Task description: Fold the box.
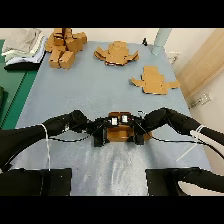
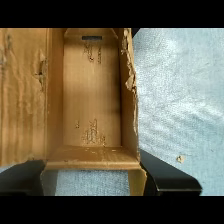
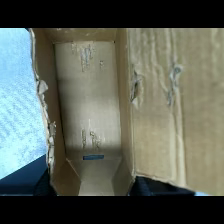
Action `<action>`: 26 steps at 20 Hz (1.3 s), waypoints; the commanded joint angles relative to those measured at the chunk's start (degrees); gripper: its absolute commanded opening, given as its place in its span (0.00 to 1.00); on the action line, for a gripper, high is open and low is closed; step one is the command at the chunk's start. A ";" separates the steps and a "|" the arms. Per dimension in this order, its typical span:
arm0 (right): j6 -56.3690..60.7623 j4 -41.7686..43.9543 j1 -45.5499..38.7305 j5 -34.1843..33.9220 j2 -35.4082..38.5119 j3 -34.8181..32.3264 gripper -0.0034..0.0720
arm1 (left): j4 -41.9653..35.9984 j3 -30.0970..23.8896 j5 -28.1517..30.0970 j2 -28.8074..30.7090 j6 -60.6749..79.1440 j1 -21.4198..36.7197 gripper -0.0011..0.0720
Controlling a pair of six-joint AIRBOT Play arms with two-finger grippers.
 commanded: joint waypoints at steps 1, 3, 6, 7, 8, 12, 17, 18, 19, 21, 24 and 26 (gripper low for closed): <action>0.02 0.02 0.04 0.09 -0.04 0.02 0.71 | 0.00 0.07 0.00 0.04 0.00 0.00 0.63; 0.02 0.02 0.04 0.09 -0.04 0.02 0.71 | 0.00 0.07 0.00 0.04 -0.02 0.00 0.63; 0.02 0.04 0.04 0.09 -0.04 0.02 0.71 | 0.00 0.07 0.00 0.04 0.00 0.00 0.63; 0.02 0.02 0.04 0.11 -0.04 0.02 0.71 | 0.00 0.07 0.00 0.04 0.00 0.00 0.63; 0.02 0.04 0.04 0.04 -0.04 0.02 0.71 | 0.00 0.07 0.00 0.04 0.00 0.00 0.63; 0.02 0.76 0.04 -0.17 -0.02 0.04 0.72 | 0.00 0.07 0.00 0.04 0.00 0.00 0.63; 1.36 -1.70 -0.07 -2.12 0.72 0.26 1.00 | 0.00 0.07 0.00 0.04 0.00 0.00 0.63; 2.71 -3.61 -0.07 -2.12 1.29 0.26 1.00 | 0.00 0.07 0.00 0.04 0.00 0.00 0.63; 5.60 -6.88 -0.07 -2.36 2.12 0.26 1.00 | 0.00 0.07 0.00 0.04 0.00 0.00 0.63; 11.30 -14.23 -0.07 -3.10 4.20 0.26 1.00 | 0.00 0.07 0.00 0.04 0.00 0.00 0.63; 19.63 -23.65 -0.07 -3.19 8.44 0.26 0.99 | 0.00 0.07 0.00 0.04 0.00 0.00 0.63; 23.28 -28.04 -0.07 -4.63 11.89 0.26 0.99 | 0.00 0.07 0.00 0.04 0.00 0.00 0.63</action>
